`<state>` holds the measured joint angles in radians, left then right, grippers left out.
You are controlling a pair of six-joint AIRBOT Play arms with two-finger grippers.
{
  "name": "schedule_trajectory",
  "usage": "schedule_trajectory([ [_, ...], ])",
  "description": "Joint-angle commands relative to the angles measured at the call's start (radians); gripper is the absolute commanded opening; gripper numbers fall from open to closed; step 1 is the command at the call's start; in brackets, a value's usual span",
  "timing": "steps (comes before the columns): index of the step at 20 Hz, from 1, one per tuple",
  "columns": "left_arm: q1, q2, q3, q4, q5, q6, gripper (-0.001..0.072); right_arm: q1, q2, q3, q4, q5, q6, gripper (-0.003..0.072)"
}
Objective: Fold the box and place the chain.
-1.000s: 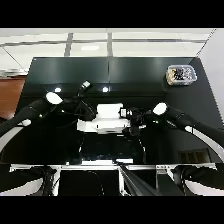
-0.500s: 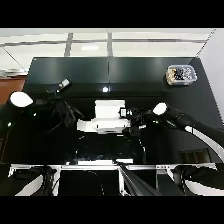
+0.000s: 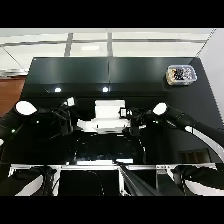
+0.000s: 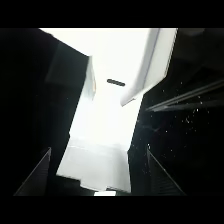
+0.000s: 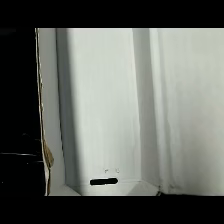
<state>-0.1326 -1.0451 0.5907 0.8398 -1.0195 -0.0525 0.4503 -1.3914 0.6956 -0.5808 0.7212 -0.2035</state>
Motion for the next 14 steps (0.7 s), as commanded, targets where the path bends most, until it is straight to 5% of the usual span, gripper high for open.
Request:
schedule_trajectory([
  [1,-0.062,-0.053,0.014,0.064,0.053,0.088,0.0713,0.0,0.0,0.0,0.0,0.0,0.0,0.0257],
  [6,-0.16,-0.157,0.029,-0.056,0.132,0.133,0.0712,0.0,0.0,0.0,0.0,0.0,0.0,0.0257],
  [14,-0.204,-0.207,0.035,-0.064,0.182,0.134,0.07,0.0,0.0,0.0,0.0,0.001,0.0,0.0257],
])
